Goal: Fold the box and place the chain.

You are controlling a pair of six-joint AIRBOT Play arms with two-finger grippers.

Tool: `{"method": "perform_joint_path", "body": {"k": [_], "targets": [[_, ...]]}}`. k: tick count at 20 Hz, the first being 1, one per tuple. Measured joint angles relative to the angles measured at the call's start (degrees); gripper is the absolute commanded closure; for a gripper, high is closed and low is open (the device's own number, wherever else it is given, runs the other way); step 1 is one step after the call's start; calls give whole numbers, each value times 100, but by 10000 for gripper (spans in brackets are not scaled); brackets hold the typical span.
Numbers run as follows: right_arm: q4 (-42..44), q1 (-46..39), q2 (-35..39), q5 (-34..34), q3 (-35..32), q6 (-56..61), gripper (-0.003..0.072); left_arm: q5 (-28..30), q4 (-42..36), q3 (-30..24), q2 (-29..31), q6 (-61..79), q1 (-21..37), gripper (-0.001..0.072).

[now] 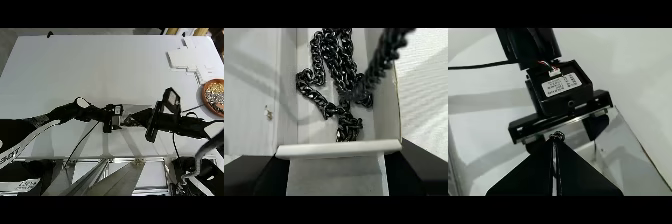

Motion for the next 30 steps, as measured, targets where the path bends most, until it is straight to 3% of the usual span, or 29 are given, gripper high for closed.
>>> {"method": "perform_joint_path", "body": {"k": [3, 6, 7, 8, 12, 16, 22, 26, 30], "targets": [[-389, 151, -393, -219, -2, 363, 672, 0, 0, 2, 0, 0, 0, 435], [-905, 208, -811, -282, -2, 734, 615, 0, 0, 2, 0, 0, 0, 435], [-1012, 219, -946, -284, 0, 813, 519, 0, 0, 0, 0, 0, 0, 435], [-1119, 227, -1102, -282, 0, 863, 490, 0, 0, 2, 0, 0, 0, 435], [-1543, 236, -1506, -55, 72, 997, 492, 0, 0, 0, 0, 0, 0, 435], [-2597, 50, -1379, 839, 702, 1266, 536, 0, 0, 0, 0, 0, 0, 435], [-3842, -1493, -1110, 2173, 1182, 511, 534, 0, 0, 2, 0, 0, 0, 435], [-4194, -2396, -1300, 2326, 957, -407, 533, 0, 0, 2, 0, 0, 0, 435], [-4345, -2669, -1738, 2096, 673, -1169, 533, 0, 0, 2, 0, 0, 0, 435]]}}
